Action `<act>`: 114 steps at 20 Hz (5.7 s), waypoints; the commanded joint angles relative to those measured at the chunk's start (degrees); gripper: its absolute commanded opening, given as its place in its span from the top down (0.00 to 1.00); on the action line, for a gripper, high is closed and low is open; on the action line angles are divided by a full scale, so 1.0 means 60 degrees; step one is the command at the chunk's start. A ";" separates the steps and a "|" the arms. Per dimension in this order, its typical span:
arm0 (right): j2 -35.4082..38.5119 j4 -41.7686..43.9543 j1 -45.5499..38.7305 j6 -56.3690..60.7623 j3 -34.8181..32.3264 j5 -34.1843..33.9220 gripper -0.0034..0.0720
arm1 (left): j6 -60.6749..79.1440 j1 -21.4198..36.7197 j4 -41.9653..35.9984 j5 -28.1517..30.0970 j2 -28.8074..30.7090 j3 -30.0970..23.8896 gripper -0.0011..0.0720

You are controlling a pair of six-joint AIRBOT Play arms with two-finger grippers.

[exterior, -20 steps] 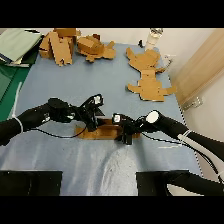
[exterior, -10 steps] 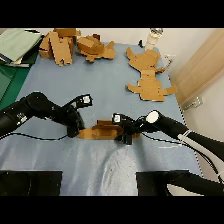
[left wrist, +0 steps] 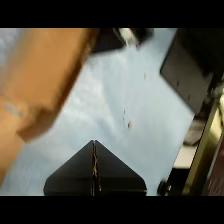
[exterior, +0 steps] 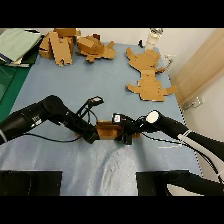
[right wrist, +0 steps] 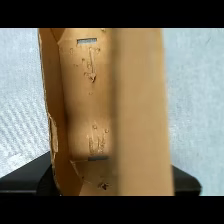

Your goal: Fold the box.

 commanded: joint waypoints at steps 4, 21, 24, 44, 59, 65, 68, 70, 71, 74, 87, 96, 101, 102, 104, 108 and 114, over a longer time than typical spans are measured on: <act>-0.0004 -0.0004 0.0004 0.0004 0.0004 -0.0004 0.23 | -0.0484 0.0874 -0.1457 0.1555 -0.2251 0.1344 0.97; -0.0004 0.0000 0.0004 0.0004 0.0004 0.0000 0.23 | -0.1461 0.1020 -0.1432 0.1421 -0.3636 0.1800 0.97; -0.0004 0.0000 0.0004 0.0000 0.0004 0.0004 0.23 | 0.0619 0.1042 -0.2353 0.0484 -0.3457 0.2029 0.97; -0.0004 0.0000 0.0004 0.0000 0.0004 0.0000 0.24 | 0.6065 0.0514 0.3501 0.0222 0.0000 -0.0324 0.12; -0.0004 0.0000 0.0004 0.0004 0.0004 0.0007 0.24 | 0.6069 -0.0157 0.2055 0.2127 -0.0878 -0.0324 0.51; -0.0004 0.0000 0.0004 0.0000 0.0004 0.0011 0.24 | 0.6098 -0.0168 0.2055 0.2182 -0.0878 -0.0324 0.52; -0.0004 0.0000 0.0004 0.0004 0.0000 0.0011 0.23 | 0.6105 -0.0171 0.2051 0.2229 -0.0878 -0.0324 0.86; -0.0004 0.0000 0.0004 0.0004 0.0000 0.0011 0.23 | 0.6102 -0.0171 0.2051 0.2229 -0.0878 -0.0324 0.86; -0.0004 0.0004 0.0004 0.0000 0.0004 0.0007 0.24 | 0.6102 -0.0171 0.2051 0.2226 -0.0878 -0.0324 0.86; -0.0004 0.0000 0.0004 0.0000 0.0004 0.0007 0.23 | 0.6102 -0.0171 0.1974 0.2229 -0.0878 -0.0324 0.86; -0.0004 0.0000 0.0004 0.0000 0.0004 0.0007 0.24 | 0.6499 -0.0430 0.1118 0.2510 -0.0936 -0.0324 0.86; -0.0004 0.0000 0.0004 0.0004 0.0000 0.0007 0.23 | 0.6451 -0.0586 0.1118 0.2911 -0.1155 -0.0321 0.64; -0.0004 0.0000 0.0004 0.0000 0.0000 0.0007 0.23 | 0.6415 -0.0586 0.1086 0.2932 -0.1155 -0.0321 0.04; -0.0004 0.0000 0.0004 0.0000 0.0000 0.0007 0.24 | 0.6415 -0.0586 0.1075 0.2907 -0.1151 -0.0321 0.04; -0.0004 0.0000 0.0004 0.0004 0.0004 0.0007 0.24 | 0.6415 -0.0586 0.1075 0.2907 -0.1151 -0.0321 0.04; -0.0004 0.0000 0.0004 0.0004 0.0004 0.0007 0.23 | 0.6404 -0.0586 0.1082 0.2892 -0.1147 -0.0321 0.24; -0.0004 0.0000 0.0004 0.0000 0.0004 0.0007 0.24 | 0.4575 -0.0517 0.1639 0.2554 -0.0994 -0.0291 0.97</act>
